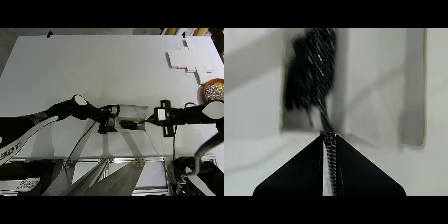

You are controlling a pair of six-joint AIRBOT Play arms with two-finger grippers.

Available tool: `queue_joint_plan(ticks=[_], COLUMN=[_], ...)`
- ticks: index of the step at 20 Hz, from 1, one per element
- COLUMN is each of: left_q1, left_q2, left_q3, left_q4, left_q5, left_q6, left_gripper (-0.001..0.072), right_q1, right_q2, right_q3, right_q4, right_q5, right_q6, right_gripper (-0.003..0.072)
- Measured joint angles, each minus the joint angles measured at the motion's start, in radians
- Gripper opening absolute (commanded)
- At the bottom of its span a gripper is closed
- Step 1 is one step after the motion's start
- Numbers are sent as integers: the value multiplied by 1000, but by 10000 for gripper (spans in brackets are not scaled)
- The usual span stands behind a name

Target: Fold the box and place the chain.

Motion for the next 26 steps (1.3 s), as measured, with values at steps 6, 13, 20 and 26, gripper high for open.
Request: queue_joint_plan(ticks=[6, 13, 20, 26], left_q1=[0, 0, 0, 0], left_q2=[0, 0, 0, 0], left_q3=[0, 0, 0, 0], left_q4=[0, 0, 0, 0], left_q5=[0, 0, 0, 0], left_q6=[0, 0, 0, 0], left_gripper=[34, 34, 34, 34], right_q1=[273, 390, 271, -16], right_q2=[-10, -118, -21, -13], right_q3=[0, 0, 0, -14], right_q4=[93, 96, -49, -201], right_q5=[-232, -373, -316, -134], right_q6=[104, 173, 182, 182], right_gripper=[23, 209, 202, 203])
